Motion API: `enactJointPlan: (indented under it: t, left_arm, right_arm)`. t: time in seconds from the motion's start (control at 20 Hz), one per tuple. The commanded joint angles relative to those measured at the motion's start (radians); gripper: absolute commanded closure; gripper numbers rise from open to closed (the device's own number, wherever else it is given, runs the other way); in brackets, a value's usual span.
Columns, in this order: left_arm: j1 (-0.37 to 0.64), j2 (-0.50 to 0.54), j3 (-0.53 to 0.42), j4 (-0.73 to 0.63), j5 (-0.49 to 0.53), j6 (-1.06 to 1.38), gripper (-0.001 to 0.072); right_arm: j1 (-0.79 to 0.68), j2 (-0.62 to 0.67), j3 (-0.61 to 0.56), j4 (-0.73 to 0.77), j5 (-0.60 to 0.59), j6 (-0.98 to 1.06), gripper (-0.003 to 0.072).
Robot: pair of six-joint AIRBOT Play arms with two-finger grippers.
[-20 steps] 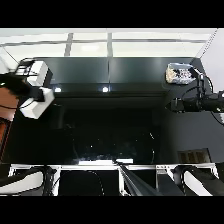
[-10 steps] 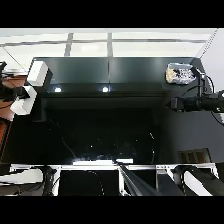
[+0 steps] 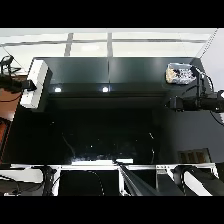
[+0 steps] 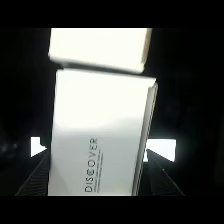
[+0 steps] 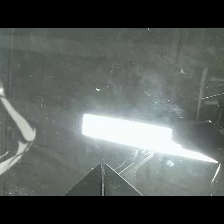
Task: Fold the box and place the chain.
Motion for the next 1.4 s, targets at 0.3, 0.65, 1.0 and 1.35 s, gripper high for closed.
enactJointPlan:
  t: [0.3, 0.65, 1.0, 1.35]
  left_arm:
    - [-0.033, 0.071, 0.386, 0.050, -0.362, -0.281, 0.0687]
    - [-0.336, 0.504, -0.219, -0.003, -0.089, -0.270, 0.0687]
    - [-0.483, 0.919, -0.762, 0.073, 0.115, -0.267, 0.0686]
    - [-0.483, 0.944, -0.764, 0.057, 0.090, -0.267, 0.0685]
  right_arm:
    - [0.045, 0.000, -0.001, -0.003, 0.018, -0.109, 0.0669]
    - [0.267, -0.002, -0.163, -0.003, -0.416, -0.142, 0.0670]
    - [0.274, -0.001, -0.203, -0.012, -0.457, -0.142, 0.0669]
    - [0.274, -0.002, -0.203, -0.012, -0.457, -0.142, 0.0669]
